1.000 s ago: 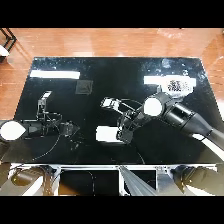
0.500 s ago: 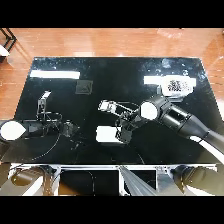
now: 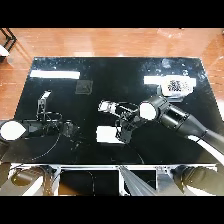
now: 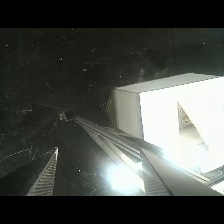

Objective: Fold the box and place the chain.

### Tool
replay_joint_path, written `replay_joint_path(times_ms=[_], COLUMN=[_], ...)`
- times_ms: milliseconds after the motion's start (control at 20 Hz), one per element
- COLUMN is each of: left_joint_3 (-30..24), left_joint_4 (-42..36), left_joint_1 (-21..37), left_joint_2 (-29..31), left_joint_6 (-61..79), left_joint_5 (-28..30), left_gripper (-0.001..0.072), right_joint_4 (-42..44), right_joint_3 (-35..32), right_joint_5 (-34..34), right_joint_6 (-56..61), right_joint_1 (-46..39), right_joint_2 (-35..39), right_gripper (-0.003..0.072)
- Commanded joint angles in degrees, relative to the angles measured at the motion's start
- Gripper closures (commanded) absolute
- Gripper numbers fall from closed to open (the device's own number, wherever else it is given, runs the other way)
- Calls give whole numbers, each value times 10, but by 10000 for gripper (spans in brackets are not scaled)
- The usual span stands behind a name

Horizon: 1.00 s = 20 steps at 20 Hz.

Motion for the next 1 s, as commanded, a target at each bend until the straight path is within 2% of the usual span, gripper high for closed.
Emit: replay_joint_path(times_ms=[0, 300, 350, 400, 550, 600, 950], left_joint_3=[0, 0, 0, 0, 0, 0, 0], left_joint_4=[0, 0, 0, 0, 0, 0, 0], left_joint_1=[0, 0, 0, 0, 0, 0, 0], left_joint_2=[0, 0, 0, 0, 0, 0, 0], left_joint_6=[0, 1, 1, 1, 1, 1, 1], left_joint_5=[0, 0, 0, 0, 0, 0, 0], left_gripper=[95, 95, 94, 95, 95, 95, 94], right_joint_4=[-1, -1, -2, -2, -2, -2, 0], right_joint_3=[0, 0, 0, 0, 0, 0, 0], right_joint_5=[0, -1, 0, 0, 0, 0, 0], right_joint_6=[2, 3, 3, 3, 3, 3, 3], right_joint_1=[0, 0, 0, 0, 0, 0, 0], right_joint_2=[-5, -7, -7, -7, -7, -7, -7], right_gripper=[-14, -13, 83, 228, 431, 457, 457])
